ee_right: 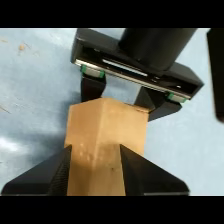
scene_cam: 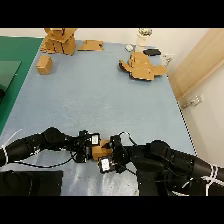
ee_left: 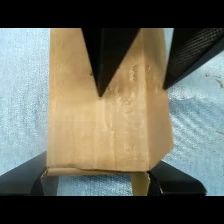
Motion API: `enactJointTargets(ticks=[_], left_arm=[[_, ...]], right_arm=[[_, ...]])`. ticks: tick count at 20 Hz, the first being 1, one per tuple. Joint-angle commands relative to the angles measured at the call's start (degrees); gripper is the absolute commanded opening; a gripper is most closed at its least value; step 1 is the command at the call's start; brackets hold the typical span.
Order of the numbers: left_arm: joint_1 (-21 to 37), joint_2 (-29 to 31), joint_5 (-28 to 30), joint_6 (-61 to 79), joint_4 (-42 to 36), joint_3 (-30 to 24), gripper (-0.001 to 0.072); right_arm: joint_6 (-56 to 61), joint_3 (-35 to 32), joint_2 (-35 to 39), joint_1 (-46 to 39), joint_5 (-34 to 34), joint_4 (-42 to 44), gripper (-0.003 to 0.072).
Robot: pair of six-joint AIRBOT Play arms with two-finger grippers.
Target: Fold the box.
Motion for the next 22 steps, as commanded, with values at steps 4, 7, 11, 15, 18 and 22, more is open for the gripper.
enactJointTargets(ticks=[4,7,11,15,18,22], left_arm=[[0.0,0.1,0.0,0.0,0.0,0.1,0.054],[0.0,0.1,0.0,0.0,0.0,0.1,0.054],[0.0,0.1,0.0,0.0,0.0,0.1,0.054],[0.0,0.1,0.0,0.0,0.0,0.1,0.054],[0.0,0.0,0.0,0.0,0.0,0.1,0.0541],[0.0,0.1,0.0,0.0,0.0,0.1,0.0541]], right_arm=[[8.6,0.1,0.0,0.9,2.2,-11.0,0.0416],[16.6,0.1,0.0,3.2,2.1,-18.0,0.0416],[34.2,0.1,0.0,8.9,0.8,-35.1,0.0415],[44.1,0.1,0.0,12.6,-0.9,-43.6,0.0416],[44.7,0.1,0.0,13.5,-1.3,-43.7,0.029],[44.7,0.5,0.1,13.8,-1.3,-43.7,0.0232]])
